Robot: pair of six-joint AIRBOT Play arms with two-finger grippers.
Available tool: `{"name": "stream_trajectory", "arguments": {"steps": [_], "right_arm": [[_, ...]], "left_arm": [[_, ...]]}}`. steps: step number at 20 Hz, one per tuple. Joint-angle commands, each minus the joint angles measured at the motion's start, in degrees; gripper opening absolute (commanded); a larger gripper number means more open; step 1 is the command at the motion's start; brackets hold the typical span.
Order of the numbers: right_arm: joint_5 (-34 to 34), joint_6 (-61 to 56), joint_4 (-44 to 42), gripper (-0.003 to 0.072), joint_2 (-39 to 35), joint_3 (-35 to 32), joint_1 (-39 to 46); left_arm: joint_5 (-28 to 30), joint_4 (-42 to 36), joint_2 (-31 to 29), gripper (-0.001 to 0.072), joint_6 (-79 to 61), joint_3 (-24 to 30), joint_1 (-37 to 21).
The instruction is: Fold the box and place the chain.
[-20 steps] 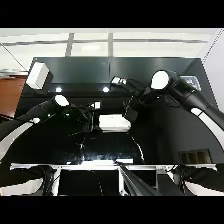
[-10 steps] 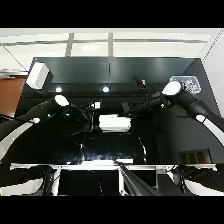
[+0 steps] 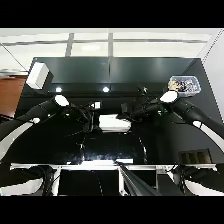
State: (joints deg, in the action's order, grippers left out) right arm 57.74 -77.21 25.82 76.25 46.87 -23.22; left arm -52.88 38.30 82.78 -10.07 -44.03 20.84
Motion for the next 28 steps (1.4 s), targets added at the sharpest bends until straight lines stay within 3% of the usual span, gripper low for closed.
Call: {"name": "stream_trajectory", "arguments": {"steps": [1, 23, 28], "right_arm": [[-0.3, -2.2, 3.2, 0.0021, 0.0, -0.6, -0.1], [-4.2, -5.6, 10.9, 0.0021, 0.0, -1.4, -4.7], [0.2, -3.7, 10.6, 0.0022, -1.4, 1.6, -4.2]], "left_arm": [[0.0, 0.0, 0.0, 0.0412, 0.0, 0.0, 0.0], [0.0, 0.0, 0.0, 0.0414, 0.0, 0.0, 0.0], [0.0, 0.0, 0.0, 0.0413, 0.0, 0.0, 0.0]]}}
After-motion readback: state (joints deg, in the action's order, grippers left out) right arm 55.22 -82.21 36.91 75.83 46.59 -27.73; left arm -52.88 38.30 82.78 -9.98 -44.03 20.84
